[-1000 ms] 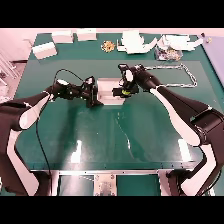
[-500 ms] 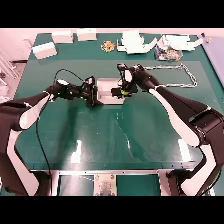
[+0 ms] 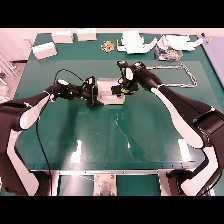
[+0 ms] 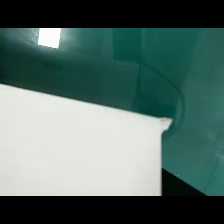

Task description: Fold the box and place the chain.

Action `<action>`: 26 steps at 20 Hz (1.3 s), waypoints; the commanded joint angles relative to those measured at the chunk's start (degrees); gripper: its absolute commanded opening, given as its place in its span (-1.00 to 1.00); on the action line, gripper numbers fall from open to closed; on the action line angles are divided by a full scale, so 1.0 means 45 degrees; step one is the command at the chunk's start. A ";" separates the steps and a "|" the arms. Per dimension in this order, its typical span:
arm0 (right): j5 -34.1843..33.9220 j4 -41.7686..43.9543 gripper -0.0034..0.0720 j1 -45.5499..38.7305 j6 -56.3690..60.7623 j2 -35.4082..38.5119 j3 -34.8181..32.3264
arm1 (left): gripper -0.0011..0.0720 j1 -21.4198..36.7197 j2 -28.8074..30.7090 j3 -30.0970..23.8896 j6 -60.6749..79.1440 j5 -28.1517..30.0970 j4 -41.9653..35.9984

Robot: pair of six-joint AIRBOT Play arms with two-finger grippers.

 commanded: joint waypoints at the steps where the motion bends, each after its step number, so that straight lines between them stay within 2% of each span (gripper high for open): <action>1: 0.0015 -0.0393 0.29 -0.0010 0.0000 0.0126 0.0063 | 0.43 0.0015 0.0010 0.0005 0.0000 -0.0019 0.0010; 8: 0.0019 -0.0899 0.28 -0.0049 -0.0903 0.2161 0.0131 | 0.43 0.0015 0.0010 0.0005 0.0000 -0.0015 0.0010; 13: 0.0005 -0.2040 0.29 -0.0685 -0.4386 0.3735 0.0102 | 0.43 0.0015 0.0010 0.0005 0.0000 -0.0015 0.0010; 18: -0.0243 -0.1768 0.29 -0.2905 -0.7329 0.4619 0.0053 | 0.43 0.0015 0.0010 0.0005 0.0005 -0.0015 0.0010; 20: -0.0821 -0.0262 0.29 -0.4046 -1.0156 0.4619 -0.0452 | 0.43 0.0015 0.0010 0.0005 0.0005 -0.0010 0.0010; 22: -0.1666 0.2613 0.49 -0.5357 -1.4639 0.4605 -0.1515 | 0.43 0.0015 0.0010 0.0005 0.0005 -0.0010 0.0010; 24: -0.2331 0.5775 0.49 -0.6727 -1.8661 0.4435 -0.2589 | 0.43 0.0015 0.0010 0.0005 0.0005 -0.0010 0.0010; 26: -0.2137 0.8514 0.49 -0.7927 -2.2110 0.3861 -0.3167 | 0.43 0.0015 0.0010 0.0005 0.0005 -0.0010 0.0010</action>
